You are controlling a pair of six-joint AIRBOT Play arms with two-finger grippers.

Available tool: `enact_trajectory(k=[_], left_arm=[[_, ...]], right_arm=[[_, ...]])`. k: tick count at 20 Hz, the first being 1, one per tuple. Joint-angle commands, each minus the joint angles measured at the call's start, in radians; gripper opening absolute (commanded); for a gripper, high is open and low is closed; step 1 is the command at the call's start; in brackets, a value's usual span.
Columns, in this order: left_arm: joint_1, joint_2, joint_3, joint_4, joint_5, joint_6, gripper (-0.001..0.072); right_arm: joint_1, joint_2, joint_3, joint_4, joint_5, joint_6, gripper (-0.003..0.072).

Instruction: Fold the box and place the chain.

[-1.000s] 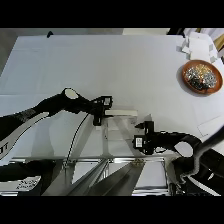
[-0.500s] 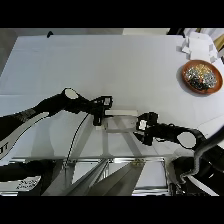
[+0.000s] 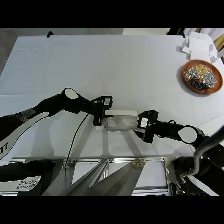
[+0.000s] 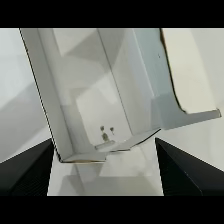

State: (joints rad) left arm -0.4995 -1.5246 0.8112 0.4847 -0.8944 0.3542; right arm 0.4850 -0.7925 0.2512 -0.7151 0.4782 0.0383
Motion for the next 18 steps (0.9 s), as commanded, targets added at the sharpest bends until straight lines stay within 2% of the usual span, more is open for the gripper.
enact_trajectory(k=[1, 6, 12, 15, 18], left_arm=[[-0.001, 0.001, 0.001, 0.000, 0.000, 0.000, 0.0012], [-0.001, 0.001, 0.001, 0.000, 0.000, 0.000, 0.0012], [-0.001, 0.001, 0.001, 0.000, 0.000, 0.000, 0.0012], [-0.001, 0.001, 0.001, 0.000, 0.000, 0.000, 0.0012], [-0.001, 0.001, 0.001, 0.000, 0.000, 0.000, 0.0012]], right_arm=[[-0.043, -0.022, 0.006, 0.020, -0.004, -0.123, 0.0691], [-0.066, -0.032, 0.015, 0.067, -0.010, -0.130, 0.0691], [-0.066, -0.111, 0.024, 0.141, 0.004, -0.239, 0.0691], [-0.067, -0.135, 0.034, 0.201, 0.013, -0.340, 0.0691], [-0.111, -0.175, 0.043, 0.235, 0.083, -0.447, 0.0691]])
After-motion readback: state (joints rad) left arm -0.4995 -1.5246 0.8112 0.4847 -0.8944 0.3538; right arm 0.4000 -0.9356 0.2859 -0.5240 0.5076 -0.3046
